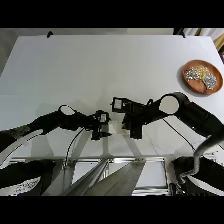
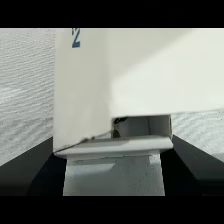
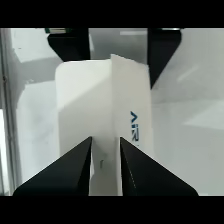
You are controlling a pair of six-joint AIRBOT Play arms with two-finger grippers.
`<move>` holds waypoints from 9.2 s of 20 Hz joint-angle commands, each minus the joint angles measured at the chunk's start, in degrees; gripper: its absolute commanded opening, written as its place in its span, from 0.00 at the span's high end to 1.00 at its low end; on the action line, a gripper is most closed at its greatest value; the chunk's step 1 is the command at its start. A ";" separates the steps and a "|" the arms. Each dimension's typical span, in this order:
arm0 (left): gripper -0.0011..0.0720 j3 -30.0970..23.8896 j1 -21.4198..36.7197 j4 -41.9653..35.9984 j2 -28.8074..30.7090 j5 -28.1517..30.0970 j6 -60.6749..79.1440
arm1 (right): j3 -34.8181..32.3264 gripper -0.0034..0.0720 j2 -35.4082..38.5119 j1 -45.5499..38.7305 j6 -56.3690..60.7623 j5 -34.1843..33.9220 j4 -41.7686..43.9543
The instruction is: Fold the box and place the chain.
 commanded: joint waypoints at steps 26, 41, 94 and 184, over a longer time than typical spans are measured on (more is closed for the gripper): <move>0.78 0.02 0.00 0.02 0.04 0.02 0.02 | -4.85 0.64 0.20 0.72 6.03 -8.28 -8.74; 0.78 0.02 0.00 0.02 0.04 0.00 0.02 | -5.73 0.39 1.75 3.91 6.01 -7.69 -10.43; 0.78 0.02 0.00 0.02 0.04 0.00 0.02 | -29.81 0.94 15.39 7.85 9.84 -33.44 10.73; 0.78 0.02 0.00 0.02 0.04 0.00 0.02 | -3.04 0.94 10.49 -37.81 43.08 23.67 -28.48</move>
